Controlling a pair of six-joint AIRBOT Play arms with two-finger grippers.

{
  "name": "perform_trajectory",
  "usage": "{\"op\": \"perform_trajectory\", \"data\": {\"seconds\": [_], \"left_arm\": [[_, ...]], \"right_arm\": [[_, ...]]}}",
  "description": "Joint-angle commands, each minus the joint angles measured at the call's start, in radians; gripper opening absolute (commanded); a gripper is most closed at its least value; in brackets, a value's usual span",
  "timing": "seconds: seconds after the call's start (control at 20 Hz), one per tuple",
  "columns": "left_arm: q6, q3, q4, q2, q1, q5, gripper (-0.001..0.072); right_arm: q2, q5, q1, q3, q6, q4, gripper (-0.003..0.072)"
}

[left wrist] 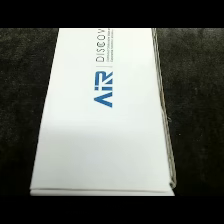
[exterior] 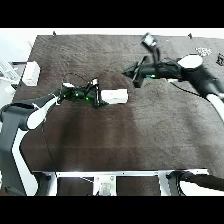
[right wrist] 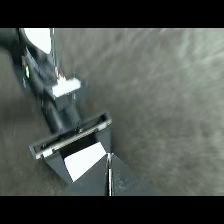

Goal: Fold the box and place the chain.

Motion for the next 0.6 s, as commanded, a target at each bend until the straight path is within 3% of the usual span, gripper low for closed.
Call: {"op": "perform_trajectory", "data": {"seconds": [0.0, 0.15, 0.3, 0.55], "left_arm": [[0.002, 0.001, 0.001, 0.0, -0.001, -0.001, 0.0523], [0.002, 0.001, 0.001, 0.0, -0.001, -0.001, 0.0523], [0.002, 0.001, -0.029, 0.0, -0.001, -0.001, 0.0523], [0.002, 0.001, -0.034, 0.0, -0.001, -0.002, 0.0523]], "right_arm": [[0.194, -0.055, -0.047, -0.148, 0.124, -0.078, 0.0012], [0.349, -0.146, -0.113, -0.345, 0.149, -0.105, 0.0013], [0.425, -0.189, -0.168, -0.502, 0.149, -0.105, 0.0014], [0.436, -0.198, -0.198, -0.605, 0.148, -0.105, 0.0015]]}}
